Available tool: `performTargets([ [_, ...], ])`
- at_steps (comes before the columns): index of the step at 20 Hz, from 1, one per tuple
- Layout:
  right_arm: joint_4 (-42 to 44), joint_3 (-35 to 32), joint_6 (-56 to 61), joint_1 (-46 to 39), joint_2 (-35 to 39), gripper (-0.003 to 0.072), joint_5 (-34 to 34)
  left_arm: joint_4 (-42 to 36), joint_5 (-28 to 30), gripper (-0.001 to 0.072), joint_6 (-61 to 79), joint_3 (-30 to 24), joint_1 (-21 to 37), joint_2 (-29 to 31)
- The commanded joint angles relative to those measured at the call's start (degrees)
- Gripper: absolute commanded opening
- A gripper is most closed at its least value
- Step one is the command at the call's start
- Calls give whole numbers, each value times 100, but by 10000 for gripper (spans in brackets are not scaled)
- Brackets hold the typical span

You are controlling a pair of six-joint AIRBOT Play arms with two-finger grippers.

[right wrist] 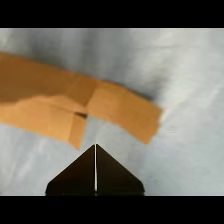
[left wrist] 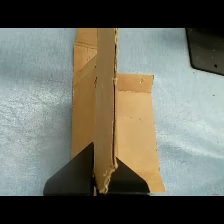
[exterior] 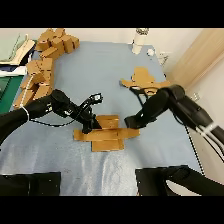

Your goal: Fold the box.

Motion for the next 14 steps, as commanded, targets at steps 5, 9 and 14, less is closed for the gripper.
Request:
performTargets([
  [5,-728,-2090,-444,2905,1720,5,2330,-11,-17,14,-2,-2,0,2],
  [9,-1539,-2588,-964,3646,1582,540,2885,-11,-13,14,-2,-2,0,2],
  [14,-2476,-2586,-1021,3665,793,540,3224,-22,-17,14,-2,-2,0,2],
])
